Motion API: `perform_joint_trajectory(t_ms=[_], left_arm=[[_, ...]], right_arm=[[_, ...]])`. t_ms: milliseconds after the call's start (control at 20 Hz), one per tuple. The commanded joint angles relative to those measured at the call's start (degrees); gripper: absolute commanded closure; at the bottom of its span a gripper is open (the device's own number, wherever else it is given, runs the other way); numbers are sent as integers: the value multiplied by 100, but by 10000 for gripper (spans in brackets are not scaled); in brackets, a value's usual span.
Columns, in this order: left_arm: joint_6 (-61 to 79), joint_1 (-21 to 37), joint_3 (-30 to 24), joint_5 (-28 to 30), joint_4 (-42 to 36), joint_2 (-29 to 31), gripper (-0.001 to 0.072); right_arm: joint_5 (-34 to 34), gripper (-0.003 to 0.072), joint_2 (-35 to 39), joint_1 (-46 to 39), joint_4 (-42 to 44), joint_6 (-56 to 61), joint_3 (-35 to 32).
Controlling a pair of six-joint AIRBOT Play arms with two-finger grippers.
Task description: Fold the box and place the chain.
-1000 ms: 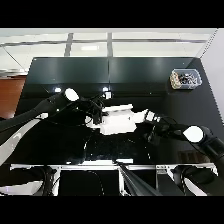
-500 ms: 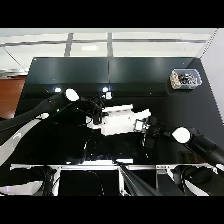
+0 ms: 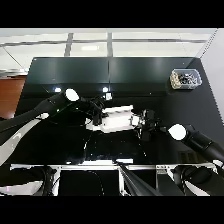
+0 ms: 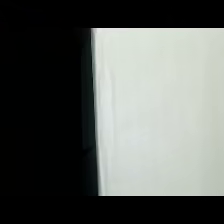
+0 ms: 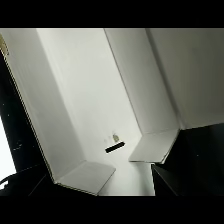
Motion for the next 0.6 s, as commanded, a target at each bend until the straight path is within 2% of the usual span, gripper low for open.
perform_joint_trajectory(t_ms=[0, 200, 550], left_arm=[[2, 0, 7, -162, 0, 4, 686], [275, -4, 7, -415, 0, 7, 686], [450, -9, 48, -424, 17, 4, 686]], right_arm=[[136, -34, -9, -15, 339, -35, 153], [459, -34, -7, -15, 367, -201, 157], [468, -28, -9, -76, 584, -356, 157]])
